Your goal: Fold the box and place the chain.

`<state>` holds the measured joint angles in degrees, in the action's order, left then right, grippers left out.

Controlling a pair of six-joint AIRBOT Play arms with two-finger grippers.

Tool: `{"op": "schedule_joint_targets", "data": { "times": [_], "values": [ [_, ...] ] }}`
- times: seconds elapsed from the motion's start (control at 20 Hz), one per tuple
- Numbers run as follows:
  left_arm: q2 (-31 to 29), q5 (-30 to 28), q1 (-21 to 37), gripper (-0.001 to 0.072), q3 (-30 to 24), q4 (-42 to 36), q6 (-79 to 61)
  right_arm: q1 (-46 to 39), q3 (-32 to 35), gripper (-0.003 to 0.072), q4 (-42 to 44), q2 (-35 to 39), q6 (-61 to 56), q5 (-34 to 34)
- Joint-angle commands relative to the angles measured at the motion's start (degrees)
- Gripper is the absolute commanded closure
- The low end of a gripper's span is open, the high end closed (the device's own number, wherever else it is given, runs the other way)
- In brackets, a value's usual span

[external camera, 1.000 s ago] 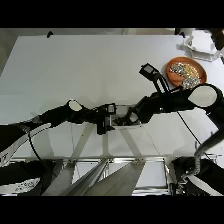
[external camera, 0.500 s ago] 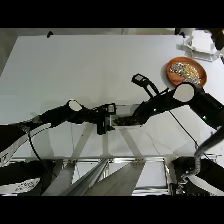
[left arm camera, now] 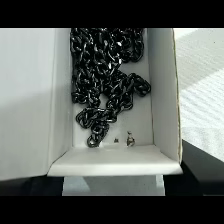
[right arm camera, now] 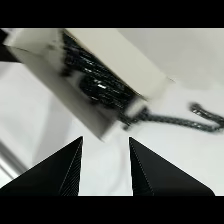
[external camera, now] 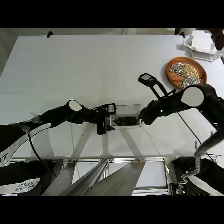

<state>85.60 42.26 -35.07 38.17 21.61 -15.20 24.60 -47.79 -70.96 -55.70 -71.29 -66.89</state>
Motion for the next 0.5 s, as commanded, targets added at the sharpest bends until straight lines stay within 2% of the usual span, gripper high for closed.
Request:
{"op": "schedule_joint_targets", "data": {
  "times": [0.0, 0.2, 0.45],
  "values": [
    [0.0, 0.0, 0.0, 0.0297, 0.0, 0.0, 0.0, -1.1, 0.0, 0.0367, -17.4, 3.7, -9.6, -3.1],
    [0.0, 0.0, 0.0, 0.0297, 0.0, 0.0, 0.0, -4.5, 0.3, 0.0367, -17.6, -0.1, -9.5, -2.9],
    [0.0, 0.0, 0.0, 0.0297, 0.0, 0.0, 0.0, -4.8, 0.2, 0.0367, -17.6, -13.6, -7.7, 3.9]
  ]
}}
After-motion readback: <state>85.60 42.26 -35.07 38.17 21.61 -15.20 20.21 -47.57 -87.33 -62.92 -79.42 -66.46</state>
